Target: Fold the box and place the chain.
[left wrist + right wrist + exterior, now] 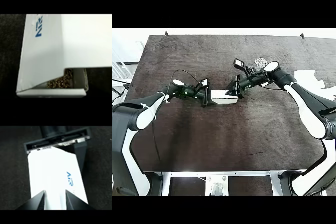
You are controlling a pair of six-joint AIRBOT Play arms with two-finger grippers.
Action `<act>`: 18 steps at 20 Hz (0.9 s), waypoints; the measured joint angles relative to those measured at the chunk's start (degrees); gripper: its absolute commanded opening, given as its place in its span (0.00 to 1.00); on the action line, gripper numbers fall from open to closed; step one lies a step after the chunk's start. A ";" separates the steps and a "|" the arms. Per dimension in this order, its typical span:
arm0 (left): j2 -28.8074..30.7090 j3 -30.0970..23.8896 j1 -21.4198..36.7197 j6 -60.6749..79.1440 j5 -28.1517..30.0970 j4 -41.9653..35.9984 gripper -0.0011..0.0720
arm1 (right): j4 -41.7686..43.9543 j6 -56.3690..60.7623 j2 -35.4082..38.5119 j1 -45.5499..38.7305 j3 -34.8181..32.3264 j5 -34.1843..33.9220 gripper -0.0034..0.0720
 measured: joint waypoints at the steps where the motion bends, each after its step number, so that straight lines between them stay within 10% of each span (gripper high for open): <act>1: 0.00 0.00 0.00 0.00 0.00 0.00 0.87 | -0.35 0.00 -0.09 -0.07 0.00 -0.04 0.53; 18: 0.00 0.00 0.00 -0.02 0.00 0.00 0.87 | -5.77 -0.02 -0.33 2.16 0.00 -4.20 0.53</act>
